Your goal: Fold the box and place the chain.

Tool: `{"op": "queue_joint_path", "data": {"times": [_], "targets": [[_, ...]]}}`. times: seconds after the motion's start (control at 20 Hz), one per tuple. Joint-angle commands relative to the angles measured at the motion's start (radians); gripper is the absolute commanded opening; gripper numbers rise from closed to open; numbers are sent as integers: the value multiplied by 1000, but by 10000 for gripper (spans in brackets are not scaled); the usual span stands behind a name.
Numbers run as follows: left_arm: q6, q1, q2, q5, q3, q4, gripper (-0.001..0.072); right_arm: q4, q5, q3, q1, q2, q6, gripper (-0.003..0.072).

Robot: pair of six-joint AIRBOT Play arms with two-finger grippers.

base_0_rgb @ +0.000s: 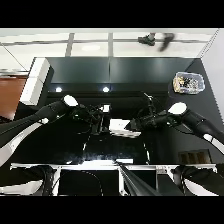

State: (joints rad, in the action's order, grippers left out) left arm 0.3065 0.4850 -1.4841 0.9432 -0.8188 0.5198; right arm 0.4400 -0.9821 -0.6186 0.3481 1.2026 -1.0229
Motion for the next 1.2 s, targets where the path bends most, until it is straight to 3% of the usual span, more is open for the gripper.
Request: {"op": "queue_joint_path", "data": {"times": [0.0,0.35,0.55,0.65,0.75,0.8,0.85,1.0,1.15], "targets": [[0,0,-1,0,0,0,490,22,27,1,1,29,-6,12],[0,0,-1,1,0,0,489,23,15,-3,0,28,5,11],[0,-1,-1,4,0,0,491,0,-142,-77,-61,-22,16,12],[0,-1,0,4,0,0,491,-43,-256,-140,-159,-84,14,12],[-1,-4,2,10,0,3,494,22,-332,-196,-294,-160,8,12],[-2,-7,4,16,0,7,563,69,-354,-208,-373,-203,-3,11],[-18,-11,12,26,0,18,713,114,-372,-208,-452,-247,-13,11],[-158,-33,71,31,0,99,717,228,-417,-207,-625,-341,-18,11],[-420,-64,168,52,0,263,716,238,-351,-164,-650,-362,-17,12]]}}
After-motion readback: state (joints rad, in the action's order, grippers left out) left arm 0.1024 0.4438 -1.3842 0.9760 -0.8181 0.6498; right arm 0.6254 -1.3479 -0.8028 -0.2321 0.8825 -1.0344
